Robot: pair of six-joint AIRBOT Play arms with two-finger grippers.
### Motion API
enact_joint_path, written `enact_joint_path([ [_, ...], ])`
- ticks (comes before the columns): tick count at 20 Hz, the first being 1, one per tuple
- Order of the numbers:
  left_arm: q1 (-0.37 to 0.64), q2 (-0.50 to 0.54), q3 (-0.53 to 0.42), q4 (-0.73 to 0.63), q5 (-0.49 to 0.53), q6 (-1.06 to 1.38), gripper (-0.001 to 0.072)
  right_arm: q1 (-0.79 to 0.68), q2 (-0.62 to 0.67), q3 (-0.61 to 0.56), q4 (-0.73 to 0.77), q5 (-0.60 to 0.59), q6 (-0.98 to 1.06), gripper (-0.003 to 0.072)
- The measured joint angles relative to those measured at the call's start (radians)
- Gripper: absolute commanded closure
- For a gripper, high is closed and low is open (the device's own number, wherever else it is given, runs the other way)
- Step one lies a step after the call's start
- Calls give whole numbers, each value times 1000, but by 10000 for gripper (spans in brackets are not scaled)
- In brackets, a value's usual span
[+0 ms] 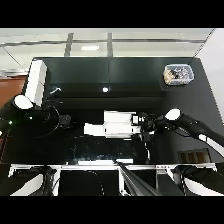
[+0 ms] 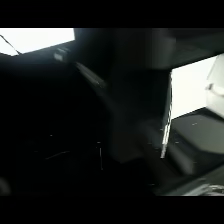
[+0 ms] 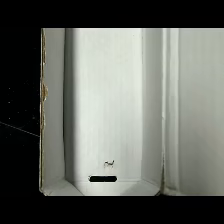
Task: Fold the box and place the chain.
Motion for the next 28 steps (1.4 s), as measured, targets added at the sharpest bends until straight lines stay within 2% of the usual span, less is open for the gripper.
enact_joint_path([
  [3,43,-80,-51,-159,-10,4,683,0,0,0,0,0,0,381],
  [8,-87,-188,-76,-319,84,56,681,0,0,0,0,0,0,381],
  [11,-154,-215,-79,-419,118,161,681,0,0,0,0,0,0,381],
  [17,-188,-229,-78,-493,115,270,675,0,0,0,0,0,0,381],
  [18,-190,-230,-75,-505,107,283,568,0,0,0,0,0,0,380],
  [19,-191,-230,-70,-517,93,294,251,0,0,0,0,0,0,381],
  [20,-193,-230,-62,-526,85,303,-6,0,0,0,0,0,0,381],
  [26,-223,-231,-6,-549,32,305,40,0,0,0,0,0,0,381],
  [27,-237,-231,5,-548,32,294,95,0,0,0,0,0,0,381],
  [28,-256,-231,19,-545,31,277,213,0,0,0,0,0,0,381],
])
